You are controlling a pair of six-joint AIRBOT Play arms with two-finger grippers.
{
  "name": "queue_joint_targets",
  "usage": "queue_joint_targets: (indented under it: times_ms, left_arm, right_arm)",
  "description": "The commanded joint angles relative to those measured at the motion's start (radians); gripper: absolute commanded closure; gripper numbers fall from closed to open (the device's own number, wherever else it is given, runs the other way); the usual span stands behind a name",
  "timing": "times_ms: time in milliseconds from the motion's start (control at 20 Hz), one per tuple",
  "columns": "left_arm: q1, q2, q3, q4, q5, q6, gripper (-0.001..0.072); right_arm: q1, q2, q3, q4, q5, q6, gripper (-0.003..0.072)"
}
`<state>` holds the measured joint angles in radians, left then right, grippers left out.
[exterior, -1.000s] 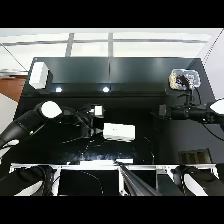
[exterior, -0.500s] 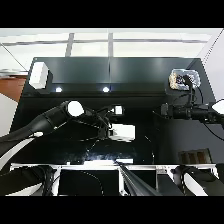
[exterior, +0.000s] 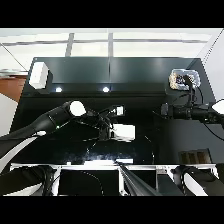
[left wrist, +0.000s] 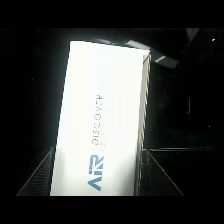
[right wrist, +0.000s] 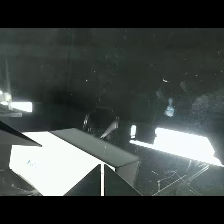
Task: Fold the box and place the chain.
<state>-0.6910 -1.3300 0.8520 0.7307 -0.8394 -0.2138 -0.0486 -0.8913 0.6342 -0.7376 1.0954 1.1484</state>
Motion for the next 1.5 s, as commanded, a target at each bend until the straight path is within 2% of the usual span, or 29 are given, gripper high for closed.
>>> queue_joint_targets:
  times_ms: [0,400,600,800,850,900,950,1050,1150,1250,1450]
  left_arm:
    - [-0.005,-0.016,0.000,-0.002,-0.001,0.000,-0.0011]
    - [-0.034,-0.019,0.000,0.040,0.021,0.000,-0.0011]
    - [-0.053,-0.055,0.000,0.043,0.033,0.000,-0.0011]
    - [-0.098,-0.098,0.000,0.085,0.149,0.000,-0.0005]
    - [-0.101,-0.096,0.003,0.110,0.153,-0.001,0.0106]
    - [-0.098,-0.092,0.011,0.135,0.128,-0.012,0.0269]
    - [-0.084,-0.082,0.020,0.169,0.095,-0.034,0.0327]
    - [-0.013,-0.045,0.032,0.251,0.038,-0.144,0.0334]
    - [0.101,0.000,0.033,0.321,-0.019,-0.235,0.0349]
    - [0.266,0.051,0.033,0.363,-0.082,-0.317,0.0349]
    - [0.697,0.126,0.033,0.390,-0.206,-0.487,0.0348]
  right_arm:
    - [0.000,0.001,0.001,0.000,0.000,0.000,0.0656]
    - [0.000,0.001,0.001,0.000,0.000,0.000,0.0656]
    - [0.000,0.001,0.001,0.000,0.000,0.000,0.0657]
    - [0.000,0.001,0.001,0.000,-0.006,0.000,0.0657]
    - [-0.001,0.001,0.001,0.000,-0.010,0.000,0.0656]
    - [-0.001,0.001,0.001,0.000,-0.014,0.000,0.0656]
    - [-0.003,0.002,0.001,0.000,-0.022,0.000,0.0656]
    - [-0.013,0.002,0.001,0.001,-0.027,0.000,0.0657]
    - [-0.020,0.002,0.001,0.000,-0.031,0.000,0.0657]
    - [-0.020,0.002,0.001,0.001,-0.034,0.000,0.0656]
    - [-0.020,0.001,0.001,0.000,-0.043,0.000,0.0657]
